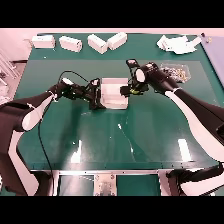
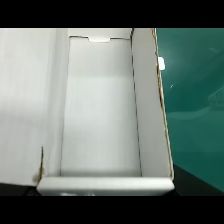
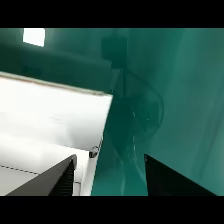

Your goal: Fold the box and place the chain.

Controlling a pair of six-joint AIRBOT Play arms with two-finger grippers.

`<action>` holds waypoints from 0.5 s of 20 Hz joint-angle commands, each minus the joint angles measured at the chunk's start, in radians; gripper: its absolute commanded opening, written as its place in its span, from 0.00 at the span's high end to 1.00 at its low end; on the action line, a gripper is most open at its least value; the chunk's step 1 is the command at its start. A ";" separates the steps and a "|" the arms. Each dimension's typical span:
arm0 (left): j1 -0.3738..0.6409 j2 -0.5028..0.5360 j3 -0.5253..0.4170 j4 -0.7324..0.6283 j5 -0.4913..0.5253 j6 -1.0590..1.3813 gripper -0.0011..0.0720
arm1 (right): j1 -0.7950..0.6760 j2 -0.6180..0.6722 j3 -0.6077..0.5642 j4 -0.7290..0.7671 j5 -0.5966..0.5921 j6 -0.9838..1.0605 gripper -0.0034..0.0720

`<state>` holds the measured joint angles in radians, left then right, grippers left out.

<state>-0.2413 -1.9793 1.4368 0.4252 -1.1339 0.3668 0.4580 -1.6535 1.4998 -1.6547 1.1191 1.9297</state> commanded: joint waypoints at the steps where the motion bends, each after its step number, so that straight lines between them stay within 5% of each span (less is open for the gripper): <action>1: 0.001 0.000 0.001 0.001 0.000 0.000 0.13 | -0.013 0.053 0.020 -0.011 -0.001 -0.040 0.26; 6: 0.001 0.000 0.001 0.001 0.000 0.000 0.13 | -0.069 0.105 0.042 -0.087 -0.030 -0.185 0.26; 10: 0.001 0.000 0.001 0.001 0.000 0.000 0.13 | -0.223 0.102 0.039 -0.104 -0.211 -0.203 0.27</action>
<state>-0.2413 -1.9793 1.4368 0.4259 -1.1343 0.3668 0.3225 -1.5578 1.5364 -1.7336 1.0214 1.7630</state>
